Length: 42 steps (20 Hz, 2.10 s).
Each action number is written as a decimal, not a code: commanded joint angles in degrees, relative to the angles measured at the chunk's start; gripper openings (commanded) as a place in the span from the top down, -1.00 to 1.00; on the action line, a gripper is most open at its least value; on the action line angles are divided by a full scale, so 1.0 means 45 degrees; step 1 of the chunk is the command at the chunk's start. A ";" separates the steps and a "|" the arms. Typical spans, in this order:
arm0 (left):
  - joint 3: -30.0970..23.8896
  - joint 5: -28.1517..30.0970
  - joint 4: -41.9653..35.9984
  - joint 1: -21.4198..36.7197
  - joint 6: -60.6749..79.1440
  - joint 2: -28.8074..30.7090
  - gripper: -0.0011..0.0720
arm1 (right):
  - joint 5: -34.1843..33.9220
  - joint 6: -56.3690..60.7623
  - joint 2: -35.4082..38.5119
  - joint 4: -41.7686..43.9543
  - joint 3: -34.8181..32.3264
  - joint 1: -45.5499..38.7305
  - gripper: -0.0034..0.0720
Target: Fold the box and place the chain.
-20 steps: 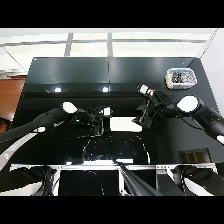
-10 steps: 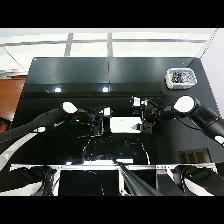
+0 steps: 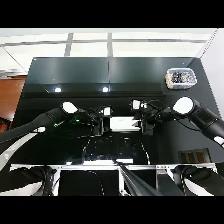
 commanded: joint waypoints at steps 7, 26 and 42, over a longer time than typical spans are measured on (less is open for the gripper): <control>0.0005 -0.0015 0.0010 -0.0005 0.0024 -0.0005 -0.30 | -0.0087 0.0549 0.0102 -0.0019 0.0000 0.0015 0.31; 0.0005 -0.0015 0.0010 -0.0005 0.0024 -0.0005 -0.30 | -0.0044 0.0704 0.0262 -0.0097 -0.0374 0.0015 0.58; 0.0005 -0.0010 0.0010 0.0000 0.0029 -0.0005 -0.30 | 0.0413 0.5620 0.1015 0.0194 0.0219 -0.0272 0.58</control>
